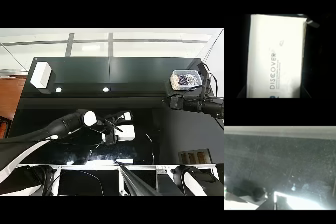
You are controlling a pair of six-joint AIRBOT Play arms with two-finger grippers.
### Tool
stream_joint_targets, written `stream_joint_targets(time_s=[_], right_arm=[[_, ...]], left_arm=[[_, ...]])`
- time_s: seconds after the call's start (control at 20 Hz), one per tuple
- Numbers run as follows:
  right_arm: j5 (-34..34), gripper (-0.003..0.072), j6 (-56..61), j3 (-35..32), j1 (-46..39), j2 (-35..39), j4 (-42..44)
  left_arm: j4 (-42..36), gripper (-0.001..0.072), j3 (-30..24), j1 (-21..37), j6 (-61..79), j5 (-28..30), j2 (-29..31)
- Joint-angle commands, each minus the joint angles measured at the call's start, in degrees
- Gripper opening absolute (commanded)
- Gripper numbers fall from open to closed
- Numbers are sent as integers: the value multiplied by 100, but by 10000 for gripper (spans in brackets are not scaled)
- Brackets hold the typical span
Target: Fold the box and place the chain.
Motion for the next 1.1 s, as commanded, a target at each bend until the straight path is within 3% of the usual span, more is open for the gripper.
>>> stream_joint_targets(time_s=[0.0,0.15,0.3,0.45,0.6,0.75,0.9,1.05], right_arm=[[11,37,2,2,0,7,2],[26,37,0,2,0,7,2],[26,37,0,2,0,7,2],[17,37,0,2,0,7,0],[-7,37,0,2,0,7,2],[24,37,46,2,0,7,2],[105,37,131,2,0,7,0],[109,37,133,2,0,7,0]], left_arm=[[1080,214,-4,634,-1460,-688,376],[1683,215,-4,1755,-2037,-1451,1014],[2094,221,-4,3342,-2603,-2009,1576],[2072,221,2,5180,-2771,-2009,1858],[1869,221,2,6476,-2756,-1751,1768],[1943,221,57,6940,-2614,-1154,1469],[2540,221,275,6878,-2354,-341,1128],[2037,221,573,6878,-2376,297,595]])
